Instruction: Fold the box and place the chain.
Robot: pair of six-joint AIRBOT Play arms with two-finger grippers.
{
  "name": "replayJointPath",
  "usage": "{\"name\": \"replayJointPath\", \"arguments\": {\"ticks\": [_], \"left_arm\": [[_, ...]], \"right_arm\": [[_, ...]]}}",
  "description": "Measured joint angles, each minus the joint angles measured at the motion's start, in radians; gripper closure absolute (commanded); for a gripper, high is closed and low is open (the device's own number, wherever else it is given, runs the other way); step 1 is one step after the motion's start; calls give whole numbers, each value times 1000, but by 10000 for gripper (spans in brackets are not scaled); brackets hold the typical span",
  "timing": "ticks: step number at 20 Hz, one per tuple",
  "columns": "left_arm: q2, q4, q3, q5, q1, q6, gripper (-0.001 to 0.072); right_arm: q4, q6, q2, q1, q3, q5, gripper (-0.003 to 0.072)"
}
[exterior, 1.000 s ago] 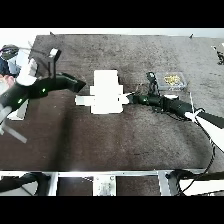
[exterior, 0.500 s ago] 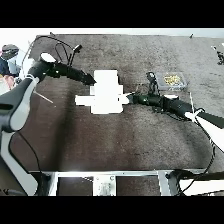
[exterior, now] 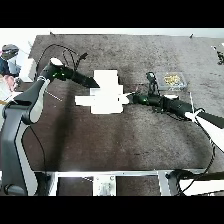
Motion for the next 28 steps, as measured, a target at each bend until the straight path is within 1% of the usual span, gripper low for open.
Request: {"name": "replayJointPath", "arguments": {"ticks": [1, 2, 3, 4, 5, 6, 7, 8, 9, 10, 12, 13, 14, 15, 18, 21, 25, 28], "left_arm": [[-8, -10, 2, -11, 0, 5, 85], [-15, -16, 5, -21, 0, 8, 141], [-22, -18, 6, -31, 0, 10, 167], [-27, -18, 7, -37, 0, 13, 168], [-33, -16, 8, -43, 0, 16, 287], [-38, -11, 8, -47, 0, 19, 354], [-41, -11, 9, -50, 0, 26, 356], [-43, -11, 9, -54, 0, 34, 491], [-45, -9, 9, -54, 0, 42, 641], [-47, -5, 9, -56, 0, 51, 647], [-47, -9, 10, -61, 0, 63, 699], [-48, -12, 10, -64, 0, 70, 699], [-48, -11, 10, -65, 1, 75, 699], [-49, -3, 10, -61, 0, 82, 699], [-49, -7, 10, -57, 0, 132, 699], [-49, -25, 10, -59, 0, 227, 699], [-50, -60, 9, -45, 0, 420, 699], [-50, -72, 9, -29, 0, 576, 700]], "right_arm": [[0, 0, 0, 0, 0, 1, 677], [0, 0, 0, 0, 0, 1, 677], [0, 0, 0, 0, 0, 1, 677], [0, 0, 0, 0, 0, 1, 677], [0, 0, 0, 0, 0, 1, 677], [0, 0, 0, 0, 0, 0, 677], [0, 0, 0, 0, 0, 0, 677], [0, 0, 0, 0, 0, 0, 677], [0, 0, 0, 0, 0, 0, 677], [0, 0, 0, 0, 0, 0, 677], [0, -2, 0, 0, 0, 0, 676], [-1, -3, 0, 0, 0, 0, 637], [-1, -3, 0, 0, 0, -1, 468], [-3, -4, 0, 0, 0, -2, 356], [-3, -13, 13, -7, 0, 1, 359], [-4, -24, 60, -52, 0, 1, 359], [-4, -30, 134, -139, 0, 2, 359], [-10, -31, 159, -179, 0, 25, 359]]}}
